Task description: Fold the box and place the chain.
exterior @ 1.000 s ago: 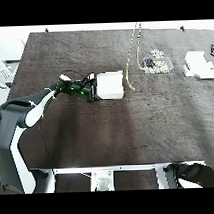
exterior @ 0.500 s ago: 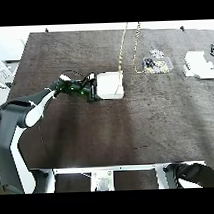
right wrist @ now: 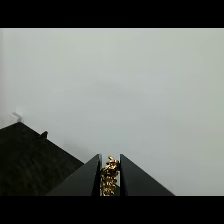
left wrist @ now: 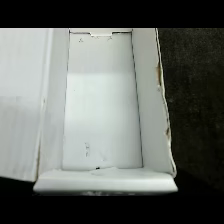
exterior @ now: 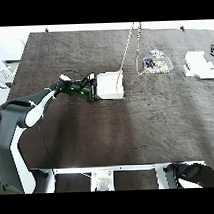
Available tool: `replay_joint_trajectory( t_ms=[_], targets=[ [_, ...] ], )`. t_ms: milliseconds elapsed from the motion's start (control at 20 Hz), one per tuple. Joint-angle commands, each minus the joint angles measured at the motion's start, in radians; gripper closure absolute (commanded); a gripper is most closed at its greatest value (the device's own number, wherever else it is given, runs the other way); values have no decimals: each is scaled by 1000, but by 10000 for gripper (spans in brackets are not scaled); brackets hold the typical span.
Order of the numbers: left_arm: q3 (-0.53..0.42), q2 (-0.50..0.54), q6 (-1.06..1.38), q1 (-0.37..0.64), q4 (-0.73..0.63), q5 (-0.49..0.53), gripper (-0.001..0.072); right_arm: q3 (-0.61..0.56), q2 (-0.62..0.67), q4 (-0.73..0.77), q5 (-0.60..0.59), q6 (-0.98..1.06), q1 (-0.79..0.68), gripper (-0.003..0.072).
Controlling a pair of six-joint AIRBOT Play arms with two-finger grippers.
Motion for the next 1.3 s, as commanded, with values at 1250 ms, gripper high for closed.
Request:
replay_joint_trajectory(
  t_ms=[1250],
  targets=[
    [0, 1, 0, 0, 0, 0, 239, -618, -74, 12, -42, 350, -31, 680]
  ],
)
